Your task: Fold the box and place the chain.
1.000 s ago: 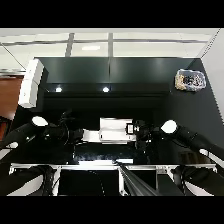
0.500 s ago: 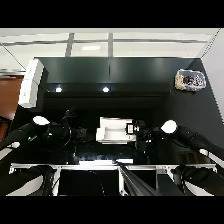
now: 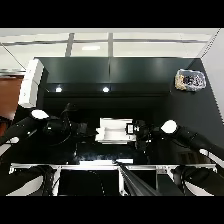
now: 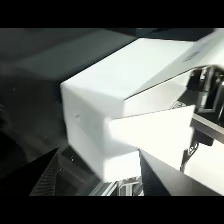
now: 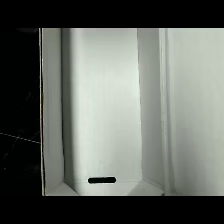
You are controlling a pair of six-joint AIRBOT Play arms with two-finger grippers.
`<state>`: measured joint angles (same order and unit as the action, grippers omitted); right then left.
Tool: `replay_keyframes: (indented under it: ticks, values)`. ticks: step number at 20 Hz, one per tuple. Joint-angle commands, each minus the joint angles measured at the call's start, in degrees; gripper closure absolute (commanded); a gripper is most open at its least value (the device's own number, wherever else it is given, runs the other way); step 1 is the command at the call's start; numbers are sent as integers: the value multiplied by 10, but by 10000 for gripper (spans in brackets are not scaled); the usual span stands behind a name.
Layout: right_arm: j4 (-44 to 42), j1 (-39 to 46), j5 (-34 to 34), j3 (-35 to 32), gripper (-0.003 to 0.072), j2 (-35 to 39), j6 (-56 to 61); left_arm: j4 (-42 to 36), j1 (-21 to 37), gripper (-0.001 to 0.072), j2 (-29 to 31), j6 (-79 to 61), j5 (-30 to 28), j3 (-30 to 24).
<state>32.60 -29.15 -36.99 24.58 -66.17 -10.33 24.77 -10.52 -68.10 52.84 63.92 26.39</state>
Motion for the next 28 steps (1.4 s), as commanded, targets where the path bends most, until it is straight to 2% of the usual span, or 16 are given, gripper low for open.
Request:
replay_keyframes:
  ticks: [1,4,9,13,21,25,28]
  values:
    - [0,0,0,1,454,0,0,-2,-12,130,0,2,5,24]
    - [0,0,0,1,454,0,0,16,-58,132,0,32,-12,52]
    - [0,0,0,1,454,0,0,112,-131,133,0,165,-27,97]
    - [0,0,0,1,454,0,0,131,-150,134,0,213,-55,100]
    - [0,0,0,1,454,0,0,194,-225,135,0,308,-181,100]
    - [0,0,0,1,454,0,0,243,-243,134,0,362,-189,100]
    - [0,0,0,1,454,0,0,249,-245,134,-1,371,-189,103]
